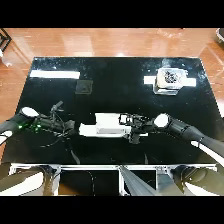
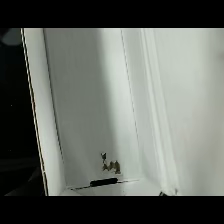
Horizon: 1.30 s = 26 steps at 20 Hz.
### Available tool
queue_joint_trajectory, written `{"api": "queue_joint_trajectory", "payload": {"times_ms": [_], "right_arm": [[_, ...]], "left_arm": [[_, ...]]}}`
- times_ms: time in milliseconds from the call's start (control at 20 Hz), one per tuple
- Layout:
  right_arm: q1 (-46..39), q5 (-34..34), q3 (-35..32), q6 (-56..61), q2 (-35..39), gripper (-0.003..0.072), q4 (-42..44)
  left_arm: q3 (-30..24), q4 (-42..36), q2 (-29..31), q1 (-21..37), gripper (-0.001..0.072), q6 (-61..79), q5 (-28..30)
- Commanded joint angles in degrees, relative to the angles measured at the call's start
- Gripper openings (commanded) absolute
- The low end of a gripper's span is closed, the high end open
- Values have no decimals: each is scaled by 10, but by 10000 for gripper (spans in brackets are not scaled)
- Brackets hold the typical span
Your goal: Fold the box and place the chain.
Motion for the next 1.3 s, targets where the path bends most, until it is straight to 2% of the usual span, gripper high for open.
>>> {"api": "queue_joint_trajectory", "payload": {"times_ms": [0, 150, 350, 450, 500, 550, 700, 1250], "right_arm": [[0, 0, 0, 0, 0, 252, 0], [0, 0, 0, 0, 0, 253, 0], [0, 0, 0, 0, 0, 252, 0], [0, 0, 0, 0, 0, 253, 0], [0, 0, 0, 0, 0, 253, 0], [0, 0, 0, 0, 0, 252, 0], [0, 0, 0, 0, 0, 253, 0], [0, 0, 0, 0, 0, 253, 0]], "left_arm": [[-7, -52, -33, -39, 20, 9, 49], [-6, -97, -32, -78, 20, 32, 48], [-5, -109, 12, -69, 29, 40, 21], [0, -109, 37, -64, 217, 44, 0], [4, -109, 45, -64, 425, 45, -9], [7, -112, 49, -65, 539, 46, -17], [12, -132, 49, -65, 549, 61, -42], [12, -174, 49, -117, 539, 87, -37]]}}
